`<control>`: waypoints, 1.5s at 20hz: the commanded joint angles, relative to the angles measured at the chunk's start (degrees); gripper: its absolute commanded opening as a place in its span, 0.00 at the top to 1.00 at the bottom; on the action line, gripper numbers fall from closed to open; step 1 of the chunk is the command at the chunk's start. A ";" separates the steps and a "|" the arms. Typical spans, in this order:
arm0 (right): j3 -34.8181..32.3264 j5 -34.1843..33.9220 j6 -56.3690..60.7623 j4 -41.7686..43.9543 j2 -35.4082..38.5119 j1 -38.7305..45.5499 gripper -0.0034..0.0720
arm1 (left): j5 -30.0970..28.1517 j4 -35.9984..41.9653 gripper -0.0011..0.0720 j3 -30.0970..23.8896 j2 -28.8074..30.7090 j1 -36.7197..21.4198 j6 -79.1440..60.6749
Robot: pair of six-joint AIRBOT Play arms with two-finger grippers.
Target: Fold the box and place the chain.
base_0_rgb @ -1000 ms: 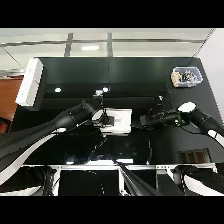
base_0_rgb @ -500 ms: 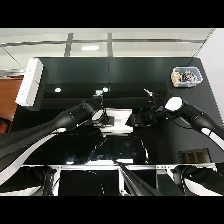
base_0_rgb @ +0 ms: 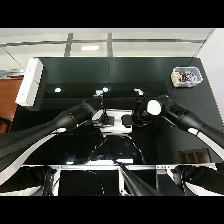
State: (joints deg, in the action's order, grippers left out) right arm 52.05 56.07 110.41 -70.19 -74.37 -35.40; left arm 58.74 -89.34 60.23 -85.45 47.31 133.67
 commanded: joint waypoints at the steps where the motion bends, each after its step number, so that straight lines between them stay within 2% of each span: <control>1: 2.16 1.77 6.34 -5.29 -1.20 -2.60 0.48 | 0.04 0.00 0.95 0.02 -0.02 -0.04 0.04; 3: 2.32 1.77 6.38 -5.29 -1.20 -2.62 0.56 | 0.02 0.00 0.95 0.02 -0.02 -0.04 0.04; 12: 3.23 3.72 14.16 -10.03 -3.74 -4.17 0.56 | 0.07 0.02 0.95 0.02 -0.02 -0.04 0.04; 18: 7.06 6.71 21.03 -15.47 -7.08 -6.95 0.56 | 0.42 0.02 0.95 0.02 -0.02 -0.04 0.04; 25: 7.41 8.07 24.63 -15.39 -8.28 -7.26 0.57 | 0.24 0.00 0.95 0.02 -0.02 -0.04 0.04; 26: 7.41 8.20 24.59 -15.34 -8.35 -7.26 0.70 | 0.26 0.00 0.95 0.02 -0.02 -0.04 0.02; 27: 7.43 8.17 24.59 -15.32 -8.35 -7.58 0.76 | 0.24 0.00 0.95 0.02 -0.02 -0.04 0.04; 28: 7.45 7.89 24.57 -15.32 -8.35 -7.93 0.94 | 0.24 0.00 0.95 0.02 -0.02 -0.04 0.04; 30: 7.45 7.69 24.63 -15.32 -8.41 -8.31 0.94 | 0.22 0.00 0.95 0.02 -0.02 -0.04 0.04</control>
State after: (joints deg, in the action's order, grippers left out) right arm 59.42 63.57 134.78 -85.49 -82.65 -43.18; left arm 58.94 -89.34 60.23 -85.45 47.31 133.62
